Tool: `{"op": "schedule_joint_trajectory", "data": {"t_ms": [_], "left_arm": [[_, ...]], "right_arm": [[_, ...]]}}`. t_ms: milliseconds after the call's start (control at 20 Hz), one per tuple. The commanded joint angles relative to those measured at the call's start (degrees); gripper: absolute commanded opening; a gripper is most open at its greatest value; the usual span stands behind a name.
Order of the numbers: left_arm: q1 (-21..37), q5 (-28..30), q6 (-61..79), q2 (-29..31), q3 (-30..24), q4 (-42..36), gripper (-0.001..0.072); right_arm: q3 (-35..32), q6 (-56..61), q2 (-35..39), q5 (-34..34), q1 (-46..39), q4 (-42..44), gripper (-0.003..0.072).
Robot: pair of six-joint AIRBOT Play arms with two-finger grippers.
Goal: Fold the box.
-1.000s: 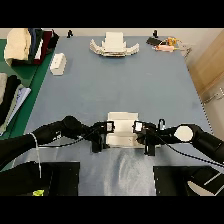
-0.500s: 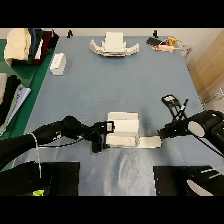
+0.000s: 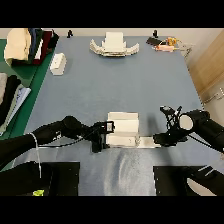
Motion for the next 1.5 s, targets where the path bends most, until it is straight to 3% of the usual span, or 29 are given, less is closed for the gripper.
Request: {"op": "schedule_joint_trajectory", "data": {"t_ms": [0,450,550,600,1150,1450], "left_arm": [[0.0,0.0,0.0,0.0,0.1,0.0,0.035],[0.0,0.0,0.0,0.0,0.1,0.0,0.035],[0.0,0.0,0.0,0.0,0.1,0.0,0.0351],[0.0,0.0,0.0,0.0,0.1,0.0,0.0351],[0.0,0.0,0.0,0.0,0.1,0.0,0.0351],[0.0,0.0,0.0,0.0,0.1,0.0,0.035]], "right_arm": [[0.0,-5.7,-0.2,-0.5,-0.1,8.3,0.0003],[0.0,-15.1,3.5,-3.7,-0.1,19.6,0.0023],[0.0,-15.1,3.5,-6.0,-0.1,20.3,0.0396],[0.2,-15.1,3.5,-6.6,-0.1,20.3,0.0409],[3.2,-15.5,3.1,-6.9,0.5,24.2,0.0404],[4.8,-11.4,-2.4,-11.4,8.4,22.9,0.0404]]}}
